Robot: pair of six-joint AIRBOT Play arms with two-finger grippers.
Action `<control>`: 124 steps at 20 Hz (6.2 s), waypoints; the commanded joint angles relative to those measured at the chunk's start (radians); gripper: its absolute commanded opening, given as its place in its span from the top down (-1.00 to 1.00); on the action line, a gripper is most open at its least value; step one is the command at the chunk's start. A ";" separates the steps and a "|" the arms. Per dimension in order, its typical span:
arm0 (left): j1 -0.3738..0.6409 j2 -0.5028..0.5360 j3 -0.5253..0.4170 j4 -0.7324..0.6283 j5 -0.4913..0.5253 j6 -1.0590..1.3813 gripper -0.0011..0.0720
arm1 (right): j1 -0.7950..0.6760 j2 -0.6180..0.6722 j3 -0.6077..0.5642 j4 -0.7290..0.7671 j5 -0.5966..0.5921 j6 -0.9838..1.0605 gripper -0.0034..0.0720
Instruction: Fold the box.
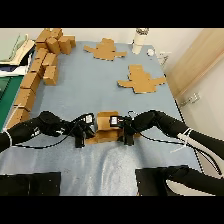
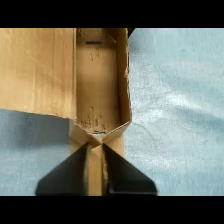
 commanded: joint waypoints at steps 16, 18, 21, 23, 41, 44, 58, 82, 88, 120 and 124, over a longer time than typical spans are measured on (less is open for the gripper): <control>0.035 0.019 0.000 0.066 0.066 -0.035 0.37 | 0.000 0.000 0.000 0.000 0.001 0.001 -0.43; 0.035 0.041 0.000 0.066 0.032 -0.035 -0.13 | 0.000 0.000 0.000 0.000 0.001 0.001 -0.43; 0.030 0.053 0.000 0.066 -0.061 -0.034 -0.13 | 0.000 0.000 0.000 0.000 0.001 0.001 -0.43; 0.020 0.051 -0.001 0.066 -0.063 -0.035 -0.13 | 0.000 0.000 0.000 0.000 0.001 0.001 -0.43; 0.003 0.032 -0.002 0.123 -0.112 -0.110 -0.12 | 0.000 0.000 0.000 0.000 0.001 0.001 -0.43; 0.002 0.032 -0.006 0.113 -0.046 -0.114 -0.12 | 0.000 0.000 0.000 0.000 0.001 0.001 -0.43; -0.054 -0.017 -0.005 -0.014 0.069 -0.077 0.33 | 0.000 0.000 0.000 0.000 0.001 0.001 -0.43; -0.116 -0.038 -0.003 -0.182 0.129 0.040 -0.01 | 0.000 0.000 0.000 0.000 0.001 0.001 -0.43; -0.116 -0.038 -0.003 -0.182 0.129 0.031 -0.75 | 0.000 0.000 0.000 0.000 0.001 0.001 -0.43; 0.036 0.205 -0.055 0.617 -0.075 -1.955 0.94 | 0.000 0.000 0.000 0.000 0.001 0.001 -0.43; -0.010 0.142 -0.055 0.412 -0.020 -1.793 0.94 | 0.000 0.000 0.000 0.000 0.001 0.001 -0.43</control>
